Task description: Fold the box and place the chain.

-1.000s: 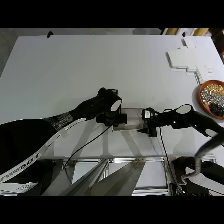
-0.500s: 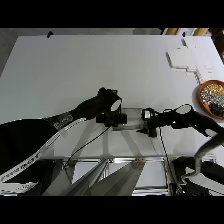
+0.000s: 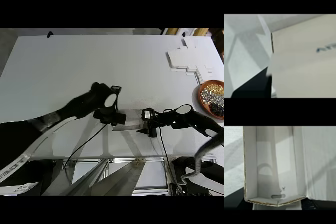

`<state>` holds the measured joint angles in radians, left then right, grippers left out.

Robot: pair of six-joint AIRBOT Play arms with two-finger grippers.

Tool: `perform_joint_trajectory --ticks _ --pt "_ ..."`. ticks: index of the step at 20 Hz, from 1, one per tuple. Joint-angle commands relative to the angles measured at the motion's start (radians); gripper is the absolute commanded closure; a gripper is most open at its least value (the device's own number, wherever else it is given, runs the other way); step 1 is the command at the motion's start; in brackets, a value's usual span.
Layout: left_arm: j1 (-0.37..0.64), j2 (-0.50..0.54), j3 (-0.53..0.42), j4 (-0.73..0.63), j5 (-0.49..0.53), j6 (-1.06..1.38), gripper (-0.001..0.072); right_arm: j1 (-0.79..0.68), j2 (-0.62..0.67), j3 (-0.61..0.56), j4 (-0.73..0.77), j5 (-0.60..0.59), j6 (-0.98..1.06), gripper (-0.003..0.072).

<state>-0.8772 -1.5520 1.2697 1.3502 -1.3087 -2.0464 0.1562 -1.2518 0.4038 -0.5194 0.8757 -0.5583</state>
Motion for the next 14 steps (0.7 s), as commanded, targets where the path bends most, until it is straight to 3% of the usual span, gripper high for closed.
perform_joint_trajectory --ticks 1,4,5,6,7,10,12,14 --pt "0.037 0.101 0.0 -0.018 -0.086 0.196 0.048 0.0 0.001 0.0 0.001 0.0 0.0 0.0307" --pt "0.079 0.217 -0.041 -0.02 -0.139 0.356 0.0476 0.0 0.001 0.0 0.001 0.0 0.0 0.0307" --pt "0.097 0.258 -0.076 -0.035 -0.122 0.434 0.04 0.0 0.001 0.0 0.001 0.0 0.0 0.0307" --pt "0.118 0.303 -0.13 -0.079 -0.068 0.576 0.0244 0.0 0.001 0.0 0.001 0.0 0.0 0.0307" --pt "0.143 0.34 -0.2 -0.151 0.03 0.78 0.0211 0.0 0.001 0.0 0.001 0.0 0.0 0.0307" --pt "0.223 0.407 -0.466 -0.435 0.372 1.537 0.0197 0.0 0.001 0.0 0.001 0.0 0.0 0.0307" --pt "0.261 0.389 -0.573 -0.529 0.464 1.916 0.0199 0.0 0.001 0.0 0.001 0.0 0.0 0.0307" --pt "0.292 0.34 -0.608 -0.594 0.497 2.096 0.0196 0.0 0.001 0.0 0.001 -0.001 0.0 0.0307"
